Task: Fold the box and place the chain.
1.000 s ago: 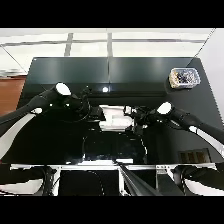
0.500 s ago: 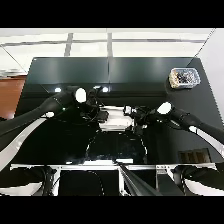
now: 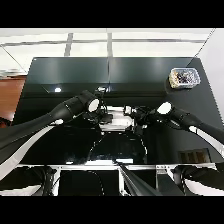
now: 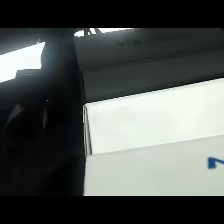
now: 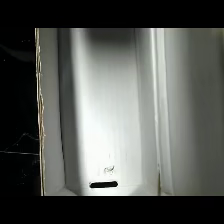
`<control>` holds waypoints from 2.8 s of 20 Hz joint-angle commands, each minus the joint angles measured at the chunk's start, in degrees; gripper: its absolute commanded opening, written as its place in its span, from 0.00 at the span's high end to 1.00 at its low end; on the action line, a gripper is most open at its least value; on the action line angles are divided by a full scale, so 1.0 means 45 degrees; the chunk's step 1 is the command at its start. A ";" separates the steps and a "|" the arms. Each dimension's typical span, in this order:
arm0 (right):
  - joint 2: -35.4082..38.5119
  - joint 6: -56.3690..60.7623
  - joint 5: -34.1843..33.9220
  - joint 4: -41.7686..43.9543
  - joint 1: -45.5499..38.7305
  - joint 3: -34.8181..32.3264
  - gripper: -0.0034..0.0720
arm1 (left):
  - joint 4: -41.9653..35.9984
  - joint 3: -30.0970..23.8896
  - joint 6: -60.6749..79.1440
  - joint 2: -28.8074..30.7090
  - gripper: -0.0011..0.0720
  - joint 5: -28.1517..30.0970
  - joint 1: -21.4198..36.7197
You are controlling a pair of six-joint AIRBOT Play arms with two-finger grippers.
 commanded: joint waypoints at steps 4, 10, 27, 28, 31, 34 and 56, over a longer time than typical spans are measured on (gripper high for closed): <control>0.0005 0.0000 0.0005 0.0000 -0.0005 0.0010 0.73 | 0.0233 0.0034 -0.0947 -0.0010 0.95 -0.0087 -0.0155; 0.0005 0.0000 0.0005 0.0000 -0.0005 0.0010 0.73 | 0.0253 0.0471 -0.0967 -0.0010 0.29 -0.0228 -0.0146; 0.0068 0.0617 -0.0311 0.0024 -0.0015 0.0010 0.01 | 0.0282 0.0495 -0.1010 -0.0491 0.95 -0.0534 -0.0131; 0.0238 0.0661 -0.0146 -0.0185 -0.0092 0.0015 0.01 | 0.0306 0.0495 -0.1088 -0.0486 0.95 -0.0588 -0.0131; 0.1132 0.1054 0.0670 -0.1661 -0.0335 0.0015 0.01 | 0.0447 0.0495 -0.1671 -0.0355 0.95 -0.0583 -0.0141; 0.1685 0.1564 0.0782 -0.2851 -0.0495 0.0015 0.01 | 0.0675 0.0495 -0.1758 -0.0262 0.95 -0.0597 -0.0160; 0.0641 0.1957 -0.0772 0.1681 0.0821 -0.0005 0.73 | 0.0573 0.0495 -0.1753 -0.0267 0.95 -0.0699 -0.0141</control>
